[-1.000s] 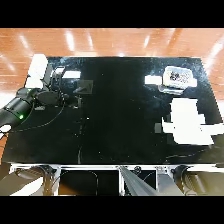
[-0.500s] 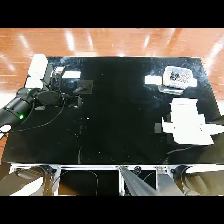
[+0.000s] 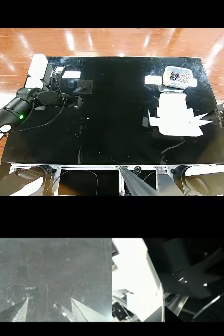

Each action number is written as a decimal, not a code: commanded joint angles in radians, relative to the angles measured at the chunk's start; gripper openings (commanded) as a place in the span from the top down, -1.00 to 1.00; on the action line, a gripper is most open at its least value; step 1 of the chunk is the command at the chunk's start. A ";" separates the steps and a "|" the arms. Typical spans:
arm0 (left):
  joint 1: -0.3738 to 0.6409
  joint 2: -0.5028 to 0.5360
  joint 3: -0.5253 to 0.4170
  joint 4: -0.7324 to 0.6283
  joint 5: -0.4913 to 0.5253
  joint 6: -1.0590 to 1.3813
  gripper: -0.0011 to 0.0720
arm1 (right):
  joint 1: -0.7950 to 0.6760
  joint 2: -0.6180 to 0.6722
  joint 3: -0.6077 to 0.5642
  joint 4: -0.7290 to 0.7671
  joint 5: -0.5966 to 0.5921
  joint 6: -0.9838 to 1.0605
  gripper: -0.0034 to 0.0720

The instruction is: Fold the box and place the chain.

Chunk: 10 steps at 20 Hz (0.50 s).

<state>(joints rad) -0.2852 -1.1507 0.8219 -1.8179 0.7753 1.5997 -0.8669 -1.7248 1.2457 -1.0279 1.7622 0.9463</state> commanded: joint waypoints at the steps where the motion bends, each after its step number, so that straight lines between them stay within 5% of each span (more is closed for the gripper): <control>1: 0.003 -0.001 0.000 0.003 -0.021 0.000 -0.77 | 0.108 0.134 -0.116 0.121 -0.056 -0.046 0.83; 10: -0.005 -0.001 0.000 -0.037 -0.044 -0.034 -0.77 | 0.703 0.546 -0.644 0.428 -0.608 -0.062 0.83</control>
